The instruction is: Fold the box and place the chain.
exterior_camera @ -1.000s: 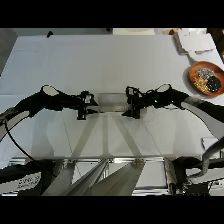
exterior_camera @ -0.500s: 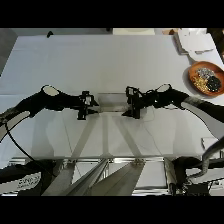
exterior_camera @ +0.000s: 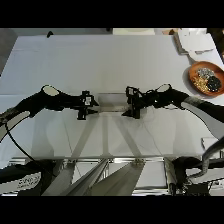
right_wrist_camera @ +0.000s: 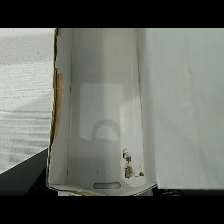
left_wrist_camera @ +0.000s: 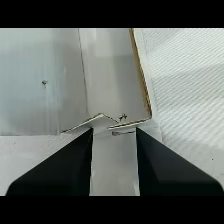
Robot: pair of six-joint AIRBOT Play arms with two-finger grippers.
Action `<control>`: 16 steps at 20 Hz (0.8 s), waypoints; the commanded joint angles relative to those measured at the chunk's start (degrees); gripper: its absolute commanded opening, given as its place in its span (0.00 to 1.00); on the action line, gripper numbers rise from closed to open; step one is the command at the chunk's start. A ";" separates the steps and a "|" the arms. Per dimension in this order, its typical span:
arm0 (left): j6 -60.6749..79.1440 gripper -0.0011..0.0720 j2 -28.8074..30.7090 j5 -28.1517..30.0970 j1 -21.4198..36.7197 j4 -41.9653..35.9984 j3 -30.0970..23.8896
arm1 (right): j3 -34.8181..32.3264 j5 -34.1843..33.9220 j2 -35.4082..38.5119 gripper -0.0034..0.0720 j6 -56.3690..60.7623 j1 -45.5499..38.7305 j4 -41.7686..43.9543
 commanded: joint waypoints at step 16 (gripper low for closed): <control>-3.19 0.03 0.02 -0.68 -0.09 -1.01 0.02 | 0.02 0.02 -0.04 0.66 0.00 0.02 0.00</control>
